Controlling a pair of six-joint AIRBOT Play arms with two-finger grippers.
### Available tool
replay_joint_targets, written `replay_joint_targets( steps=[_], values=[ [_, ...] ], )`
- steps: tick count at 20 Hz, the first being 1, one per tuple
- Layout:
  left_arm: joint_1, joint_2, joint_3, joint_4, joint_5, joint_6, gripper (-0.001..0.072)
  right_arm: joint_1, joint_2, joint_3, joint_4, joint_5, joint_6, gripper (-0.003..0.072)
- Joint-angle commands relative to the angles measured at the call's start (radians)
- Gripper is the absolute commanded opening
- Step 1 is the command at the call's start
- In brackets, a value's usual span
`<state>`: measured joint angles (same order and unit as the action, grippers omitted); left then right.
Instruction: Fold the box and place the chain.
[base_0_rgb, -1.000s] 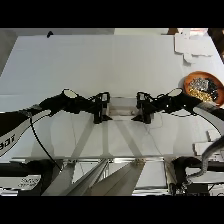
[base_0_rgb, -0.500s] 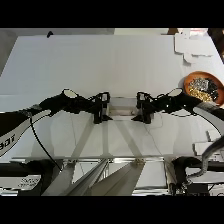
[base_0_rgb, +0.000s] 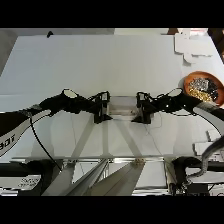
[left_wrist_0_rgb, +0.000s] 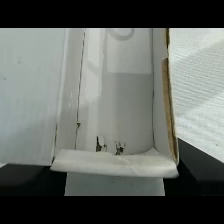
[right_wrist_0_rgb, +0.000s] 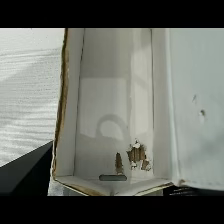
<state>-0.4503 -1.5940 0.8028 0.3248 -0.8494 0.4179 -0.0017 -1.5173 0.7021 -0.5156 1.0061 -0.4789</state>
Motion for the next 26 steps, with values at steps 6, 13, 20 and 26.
replay_joint_targets(
  steps=[6, 13, 20, 26],
  values=[
    [0.0, 0.0, 0.001, 0.005, -0.003, 0.001, 0.0276, -0.026, 0.132, 0.0, -0.159, -0.003, 0.16, 0.07],
    [0.0, 0.001, 0.001, 0.005, -0.003, 0.001, 0.0276, -0.031, 0.232, 0.0, -0.401, 0.048, 0.44, 0.0639],
    [0.0, 0.0, 0.001, 0.005, -0.003, 0.001, 0.0276, -0.031, 0.321, 0.0, -0.357, 0.108, 0.618, 0.0006],
    [0.0, 0.001, 0.0, 0.005, -0.003, 0.001, 0.0276, -0.016, 0.338, 0.0, 0.053, -0.048, 0.618, 0.0006]
  ],
)
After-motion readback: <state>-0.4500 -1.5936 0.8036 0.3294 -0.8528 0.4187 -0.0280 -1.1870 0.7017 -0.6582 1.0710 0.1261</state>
